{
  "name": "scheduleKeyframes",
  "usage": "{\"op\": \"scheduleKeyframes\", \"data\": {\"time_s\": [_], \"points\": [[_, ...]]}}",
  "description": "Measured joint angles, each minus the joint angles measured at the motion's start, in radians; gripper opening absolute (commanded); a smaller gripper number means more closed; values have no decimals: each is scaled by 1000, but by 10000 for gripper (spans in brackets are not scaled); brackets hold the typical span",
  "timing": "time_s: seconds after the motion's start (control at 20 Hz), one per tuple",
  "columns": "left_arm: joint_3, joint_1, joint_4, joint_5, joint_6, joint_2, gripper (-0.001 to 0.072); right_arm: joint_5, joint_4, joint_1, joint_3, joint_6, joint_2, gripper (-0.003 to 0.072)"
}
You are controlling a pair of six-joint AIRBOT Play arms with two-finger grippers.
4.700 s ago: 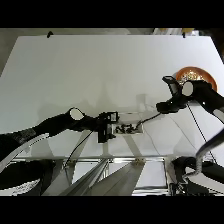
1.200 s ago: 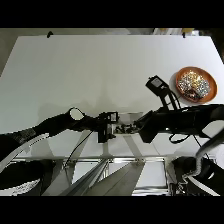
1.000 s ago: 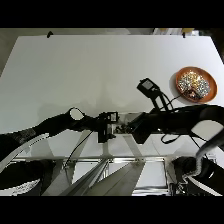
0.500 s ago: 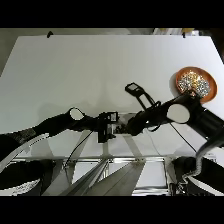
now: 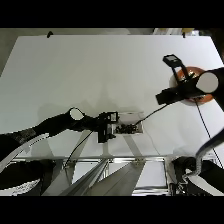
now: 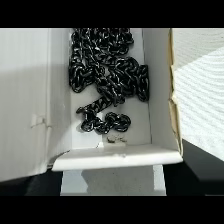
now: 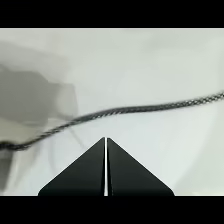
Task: Fold the box and place the chain.
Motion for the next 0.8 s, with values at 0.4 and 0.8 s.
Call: {"op": "scheduleKeyframes", "data": {"time_s": [0.4,0.8], "points": [[0,0,0,0,0,0,205,-16,-82,-103,5,2,-292,416],[0,0,0,0,0,0,205,-73,-83,-97,5,7,-401,384]]}}
